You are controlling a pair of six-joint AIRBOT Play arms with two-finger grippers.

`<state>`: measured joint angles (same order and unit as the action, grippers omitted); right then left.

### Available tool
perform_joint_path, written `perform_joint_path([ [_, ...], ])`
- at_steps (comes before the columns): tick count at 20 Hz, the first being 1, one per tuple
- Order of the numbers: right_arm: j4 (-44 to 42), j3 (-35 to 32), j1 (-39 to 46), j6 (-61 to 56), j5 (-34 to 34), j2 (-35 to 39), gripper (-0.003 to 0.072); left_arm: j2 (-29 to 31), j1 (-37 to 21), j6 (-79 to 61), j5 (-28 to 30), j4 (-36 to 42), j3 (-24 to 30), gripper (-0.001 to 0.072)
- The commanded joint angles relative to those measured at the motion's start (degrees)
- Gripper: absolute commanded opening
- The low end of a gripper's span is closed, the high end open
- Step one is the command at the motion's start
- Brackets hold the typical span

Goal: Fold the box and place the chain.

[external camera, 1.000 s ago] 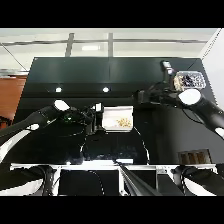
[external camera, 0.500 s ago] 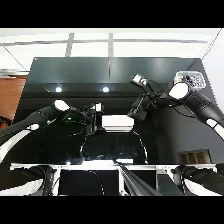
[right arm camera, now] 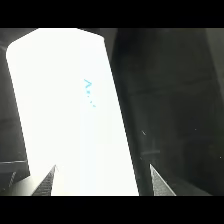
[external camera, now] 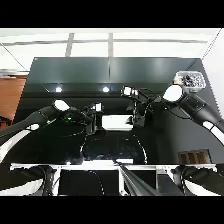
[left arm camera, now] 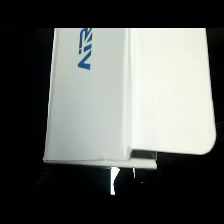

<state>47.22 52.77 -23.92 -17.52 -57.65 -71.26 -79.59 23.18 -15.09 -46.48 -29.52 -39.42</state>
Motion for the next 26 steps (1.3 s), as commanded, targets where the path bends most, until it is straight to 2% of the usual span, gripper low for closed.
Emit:
perform_joint_path([
  [1, 0.0, -1.1, -0.3, 0.6, 0.9, -0.1, 0.0674, 0.0, 0.0, -0.1, 0.0, 0.0, 0.0, 0.0351],
  [3, 0.0, -1.7, -0.2, 0.6, 1.7, -0.1, 0.0672, 0.0, 0.0, -0.1, 0.0, 0.0, 0.0, 0.0351],
  [5, -0.3, -1.7, -0.3, 0.4, 2.4, -0.1, 0.0428, 0.0, 0.0, -0.1, 0.0, 0.0, 0.0, 0.0351],
  [7, -0.2, -1.7, -0.3, -0.9, 2.4, -0.1, 0.0426, 0.0, 0.0, -0.1, 0.2, 0.0, 0.0, 0.0351],
  [8, -0.1, -1.7, -0.3, -2.3, 2.4, -0.1, 0.0327, 0.0, 0.0, -0.1, 0.2, 0.0, 0.0, 0.0351],
  [9, -0.1, -1.7, -0.3, -2.7, 2.2, -0.1, 0.0192, 0.0, 0.0, -0.1, 0.4, 0.0, 0.0, 0.0351],
  [20, 1.5, -1.7, -0.2, -2.7, -0.2, -0.1, 0.0212, 0.0, 0.0, -0.1, 1.2, 0.0, 0.0, 0.0351],
  [21, 1.5, -1.7, -0.3, -3.4, -0.1, -0.1, 0.0225, 0.0, 0.0, -0.1, 1.2, 0.0, 0.0, 0.0351],
  [22, 1.5, -1.7, -0.3, -4.1, 0.1, -0.1, 0.0336, 0.0, 0.0, -0.1, 1.2, 0.0, 0.0, 0.0351],
  [26, 1.5, -1.7, -0.2, -4.9, 0.2, -0.1, 0.0341, 0.0, 0.0, -0.1, 1.2, 0.0, 0.0, 0.0351],
])
